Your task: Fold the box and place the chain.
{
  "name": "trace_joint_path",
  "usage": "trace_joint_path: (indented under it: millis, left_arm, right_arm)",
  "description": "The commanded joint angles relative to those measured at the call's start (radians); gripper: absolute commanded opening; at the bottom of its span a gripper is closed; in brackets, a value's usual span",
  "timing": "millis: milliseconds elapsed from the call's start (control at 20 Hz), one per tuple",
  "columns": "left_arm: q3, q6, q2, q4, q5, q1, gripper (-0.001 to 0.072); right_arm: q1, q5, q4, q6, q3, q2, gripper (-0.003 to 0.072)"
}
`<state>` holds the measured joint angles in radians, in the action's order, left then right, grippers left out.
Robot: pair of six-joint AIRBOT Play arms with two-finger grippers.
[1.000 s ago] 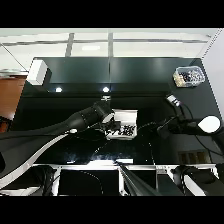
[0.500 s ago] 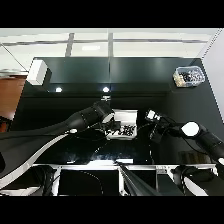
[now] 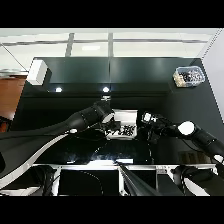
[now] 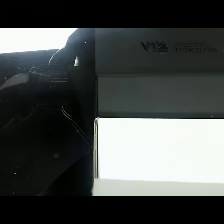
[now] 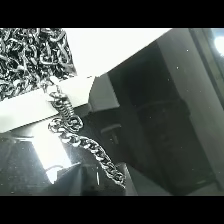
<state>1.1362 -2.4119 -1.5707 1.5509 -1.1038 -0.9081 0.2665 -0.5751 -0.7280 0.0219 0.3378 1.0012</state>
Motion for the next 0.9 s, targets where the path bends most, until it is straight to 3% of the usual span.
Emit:
trace_joint_path:
  millis: [0,200,350,600,700,850]
  left_arm:
    - [0.0,0.0,-0.001,0.0,0.0,0.0,0.0029]
    - [0.0,0.0,-0.001,0.0,0.0,0.0,0.0029]
    - [0.0,0.0,-0.001,0.0,0.0,0.0,0.0029]
    - [0.0,0.0,-0.002,0.0,0.001,0.0,0.0029]
    - [0.0,0.0,-0.002,0.0,0.001,0.0,0.0029]
    - [0.0,0.0,-0.002,0.0,0.0,0.0,0.0029]
  right_arm:
    - [0.002,-0.001,0.02,0.009,0.001,0.003,0.002]
    - [0.002,-0.063,0.016,0.069,0.014,-0.014,0.0025]
    - [-0.001,-0.113,-0.05,0.291,0.034,-0.11,0.0026]
    - [-0.015,-0.351,-0.09,0.575,0.179,-0.297,0.0035]
    - [-0.015,-0.375,-0.037,0.778,0.231,-0.333,0.0034]
    - [-0.012,-0.431,0.21,0.797,0.245,-0.338,0.0035]
